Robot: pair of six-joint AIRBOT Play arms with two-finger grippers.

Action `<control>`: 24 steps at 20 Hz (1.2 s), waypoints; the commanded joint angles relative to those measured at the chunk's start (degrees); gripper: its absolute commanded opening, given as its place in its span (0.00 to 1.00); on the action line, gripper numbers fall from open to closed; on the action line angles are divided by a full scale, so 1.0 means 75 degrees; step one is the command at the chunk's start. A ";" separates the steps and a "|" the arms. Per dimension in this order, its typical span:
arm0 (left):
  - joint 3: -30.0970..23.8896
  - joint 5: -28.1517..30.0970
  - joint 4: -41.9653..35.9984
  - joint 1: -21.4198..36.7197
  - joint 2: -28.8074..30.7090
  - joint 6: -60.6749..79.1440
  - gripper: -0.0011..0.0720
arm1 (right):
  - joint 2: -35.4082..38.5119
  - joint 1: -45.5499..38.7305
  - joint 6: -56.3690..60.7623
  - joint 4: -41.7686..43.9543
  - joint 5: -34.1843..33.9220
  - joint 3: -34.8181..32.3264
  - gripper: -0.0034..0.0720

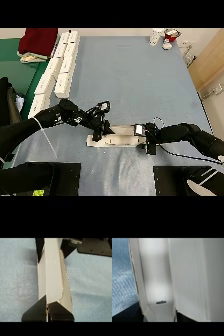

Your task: Fold the box.

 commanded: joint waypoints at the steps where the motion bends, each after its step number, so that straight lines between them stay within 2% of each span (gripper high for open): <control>1: 0.0003 0.0017 -0.0012 0.0015 -0.0003 0.0003 0.03 | -0.0026 0.0006 0.0000 -0.0052 0.0026 -0.0038 0.58; 4: 0.0003 0.0017 -0.0012 0.0015 -0.0003 0.0003 0.03 | -0.0023 0.0006 0.0000 -0.0052 0.0032 -0.0041 0.65; 18: 0.0009 0.0052 -0.0015 0.0015 -0.0003 0.0006 0.03 | -0.0009 0.0006 0.0003 -0.0061 0.0026 -0.0038 0.65; 20: 0.0044 0.0399 -0.0017 0.0032 -0.0003 0.0006 0.03 | -0.0009 0.0006 0.0003 -0.0061 0.0026 -0.0038 0.65; 22: 0.0052 0.1067 -0.0020 0.0041 -0.0003 0.0006 0.03 | -0.0009 0.0006 0.0003 -0.0061 0.0029 -0.0038 0.65; 24: 0.0052 0.1309 -0.0020 0.0041 -0.0003 0.0006 0.03 | -0.0009 0.0006 0.0003 -0.0087 0.0026 -0.0038 0.65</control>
